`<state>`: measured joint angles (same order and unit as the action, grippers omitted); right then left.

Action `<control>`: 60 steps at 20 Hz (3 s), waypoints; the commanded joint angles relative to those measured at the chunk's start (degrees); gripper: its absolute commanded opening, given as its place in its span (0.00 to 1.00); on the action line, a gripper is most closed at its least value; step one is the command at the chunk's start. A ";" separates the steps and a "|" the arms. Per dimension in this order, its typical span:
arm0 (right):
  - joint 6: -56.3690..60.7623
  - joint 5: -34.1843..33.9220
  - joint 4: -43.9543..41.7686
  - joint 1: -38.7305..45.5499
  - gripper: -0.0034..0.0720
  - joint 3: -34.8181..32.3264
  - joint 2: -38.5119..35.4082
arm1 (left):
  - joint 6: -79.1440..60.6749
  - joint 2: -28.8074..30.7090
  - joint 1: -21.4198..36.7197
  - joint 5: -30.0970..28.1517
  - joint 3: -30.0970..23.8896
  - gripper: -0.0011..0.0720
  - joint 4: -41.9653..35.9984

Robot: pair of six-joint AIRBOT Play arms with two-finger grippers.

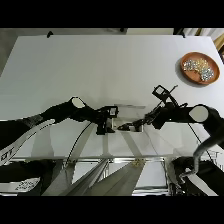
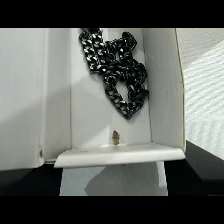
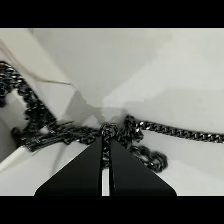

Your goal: Fold the box and place the chain.

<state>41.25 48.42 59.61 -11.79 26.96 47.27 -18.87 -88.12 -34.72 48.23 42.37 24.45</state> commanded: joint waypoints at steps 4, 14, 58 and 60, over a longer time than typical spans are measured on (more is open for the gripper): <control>3.32 5.64 0.57 0.02 0.07 0.07 -17.31 | -0.02 0.00 0.00 0.00 -0.02 0.36 0.00; 3.50 1.27 -1.64 0.00 0.07 1.46 -39.10 | -0.02 0.00 0.00 0.00 -0.02 0.36 0.00; -0.63 3.06 -22.03 -10.60 0.07 1.53 11.58 | -0.02 0.00 0.00 0.00 -0.02 0.36 0.00; -0.57 3.02 -22.05 -11.85 0.09 1.53 14.53 | -0.02 0.00 0.00 0.00 -0.02 0.36 0.02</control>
<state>40.69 52.25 37.01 -21.17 28.51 55.64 -18.90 -88.12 -34.72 48.23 42.37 24.45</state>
